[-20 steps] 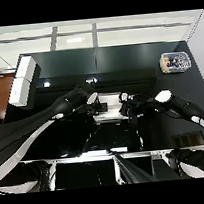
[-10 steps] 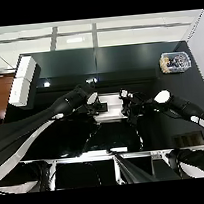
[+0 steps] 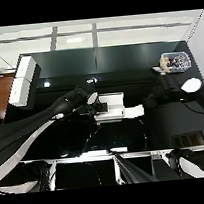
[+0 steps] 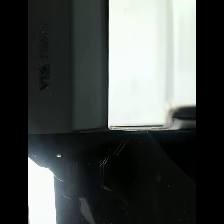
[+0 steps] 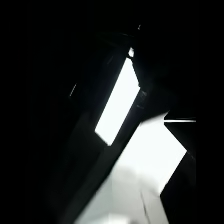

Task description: Fold the box and place the chain.

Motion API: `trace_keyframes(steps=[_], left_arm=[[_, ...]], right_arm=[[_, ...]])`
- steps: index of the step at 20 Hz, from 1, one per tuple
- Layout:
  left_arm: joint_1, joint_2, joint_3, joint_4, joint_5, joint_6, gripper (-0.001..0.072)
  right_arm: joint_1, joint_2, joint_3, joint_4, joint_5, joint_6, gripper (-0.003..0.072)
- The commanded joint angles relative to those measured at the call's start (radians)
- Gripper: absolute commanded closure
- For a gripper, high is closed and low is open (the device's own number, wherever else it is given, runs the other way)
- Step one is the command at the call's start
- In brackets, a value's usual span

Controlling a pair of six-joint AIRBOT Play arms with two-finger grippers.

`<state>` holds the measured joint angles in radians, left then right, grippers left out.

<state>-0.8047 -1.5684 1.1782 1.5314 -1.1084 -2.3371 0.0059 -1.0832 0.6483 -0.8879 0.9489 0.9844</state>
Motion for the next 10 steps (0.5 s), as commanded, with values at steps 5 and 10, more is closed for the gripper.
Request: trace_keyframes(steps=[5,10], left_arm=[[0.001,-0.001,0.001,0.001,0.0,0.0,0.0683],[0.001,-0.001,0.001,0.002,0.0,0.0,0.0683]], right_arm=[[-0.125,-0.059,-0.154,0.074,-0.008,0.368,0.0673],[0.031,-0.196,-0.146,0.422,-0.004,0.128,0.0673]])
